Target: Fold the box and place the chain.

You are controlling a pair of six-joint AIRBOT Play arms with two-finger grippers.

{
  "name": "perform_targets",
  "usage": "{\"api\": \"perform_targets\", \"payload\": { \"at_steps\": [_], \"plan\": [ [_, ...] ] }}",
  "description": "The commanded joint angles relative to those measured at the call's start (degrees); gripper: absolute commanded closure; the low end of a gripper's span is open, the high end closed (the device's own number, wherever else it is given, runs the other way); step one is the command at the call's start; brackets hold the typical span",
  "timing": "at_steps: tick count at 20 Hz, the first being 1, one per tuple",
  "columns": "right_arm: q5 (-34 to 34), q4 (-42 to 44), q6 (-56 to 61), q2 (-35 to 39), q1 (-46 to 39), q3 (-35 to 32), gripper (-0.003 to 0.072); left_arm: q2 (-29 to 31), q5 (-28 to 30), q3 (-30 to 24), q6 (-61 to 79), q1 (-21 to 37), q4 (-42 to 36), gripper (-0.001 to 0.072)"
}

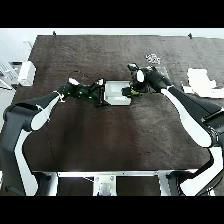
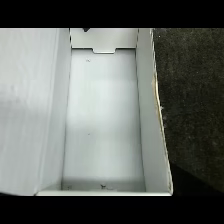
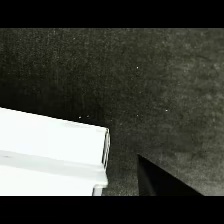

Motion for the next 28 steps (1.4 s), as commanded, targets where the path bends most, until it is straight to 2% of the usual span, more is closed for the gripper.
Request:
{"api": "perform_targets", "payload": {
  "at_steps": [1, 6, 13, 15, 16, 17, 20, 21, 23, 26, 27, 28],
  "plan": [
    [0.44, 0.37, 1.46, -0.24, 0.11, 0.15, 0.0306, -0.02, 0.07, -0.02, 0.0, 0.07, -0.07, 0.0421],
    [1.31, 0.7, 2.36, -1.44, 1.07, 0.35, 0.0326, -0.02, 0.09, -0.02, 0.0, 0.07, -0.17, 0.0421],
    [2.84, 0.98, 2.75, -2.14, 1.68, 1.14, 0.0498, -0.02, 0.07, -0.02, -0.02, 0.07, -0.2, 0.0421],
    [2.82, 0.96, 3.78, -2.14, 1.7, 1.46, 0.0578, -0.02, 0.07, -0.02, -0.02, 0.07, -0.2, 0.0421],
    [2.93, 0.96, 3.76, -2.14, 1.7, 1.6, 0.0644, -0.02, 0.07, -0.02, -0.02, 0.07, -0.2, 0.0421],
    [2.97, 0.96, 3.8, -2.14, 1.7, 1.66, 0.0669, -0.02, 0.07, -0.02, -0.02, 0.07, -0.2, 0.0421],
    [3.04, 0.9, 3.93, -2.14, 1.7, 1.64, 0.067, -0.02, 0.07, -0.02, -0.02, 0.07, -0.2, 0.0421],
    [3.04, 0.83, 3.91, -2.14, 1.7, 1.64, 0.0668, -0.02, 0.04, -0.02, -0.02, 0.07, -0.22, 0.0421],
    [3.02, 0.85, 3.91, -2.14, 1.7, 1.66, 0.0507, -0.02, 0.07, -0.02, -0.02, 0.07, -0.2, 0.0421],
    [3.02, 0.83, 3.89, -2.05, 1.68, 1.79, 0.0322, -0.02, 0.07, -0.02, -0.02, 0.07, -0.2, 0.0421],
    [3.02, 0.85, 3.87, -2.05, 1.68, 2.16, 0.0291, -0.02, 0.07, -0.02, -0.02, 0.07, -0.2, 0.0421],
    [3.02, 0.96, 3.67, -1.95, 1.68, 2.58, 0.0291, -0.02, 0.07, -0.02, -0.02, 0.07, -0.22, 0.0421]
  ]
}}
